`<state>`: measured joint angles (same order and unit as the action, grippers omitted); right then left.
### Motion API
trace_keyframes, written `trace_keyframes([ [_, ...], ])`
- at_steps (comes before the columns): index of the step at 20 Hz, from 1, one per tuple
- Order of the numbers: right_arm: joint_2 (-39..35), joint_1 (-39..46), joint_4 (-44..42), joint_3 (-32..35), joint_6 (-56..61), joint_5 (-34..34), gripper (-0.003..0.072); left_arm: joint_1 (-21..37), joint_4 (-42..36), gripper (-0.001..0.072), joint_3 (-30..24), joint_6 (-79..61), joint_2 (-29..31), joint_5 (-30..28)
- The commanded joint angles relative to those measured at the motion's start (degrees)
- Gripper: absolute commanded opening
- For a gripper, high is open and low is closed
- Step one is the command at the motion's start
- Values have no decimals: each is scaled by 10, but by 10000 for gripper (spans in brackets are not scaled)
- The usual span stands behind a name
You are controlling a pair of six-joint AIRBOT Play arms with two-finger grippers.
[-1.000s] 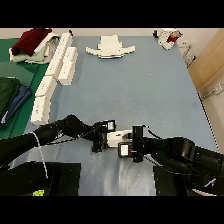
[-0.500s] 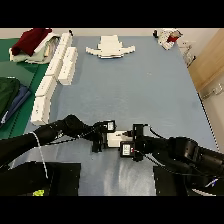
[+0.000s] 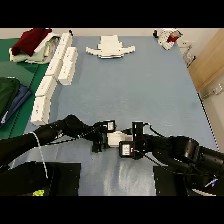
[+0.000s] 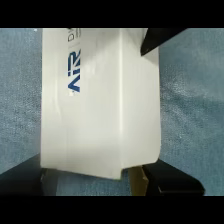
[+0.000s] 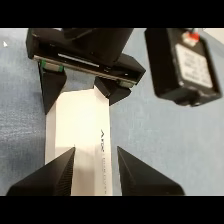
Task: Fold the box.
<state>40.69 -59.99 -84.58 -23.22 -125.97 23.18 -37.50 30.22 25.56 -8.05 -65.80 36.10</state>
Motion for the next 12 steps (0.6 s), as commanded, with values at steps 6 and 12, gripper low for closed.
trace_keyframes([
  [6, 6, 0, 8, -3, 0, 4, 300, 0, 0, 438, 0, 0, 0, 0],
  [12, 27, 0, 10, -3, 1, -3, 219, 0, 0, 438, 0, 0, 0, 0],
])
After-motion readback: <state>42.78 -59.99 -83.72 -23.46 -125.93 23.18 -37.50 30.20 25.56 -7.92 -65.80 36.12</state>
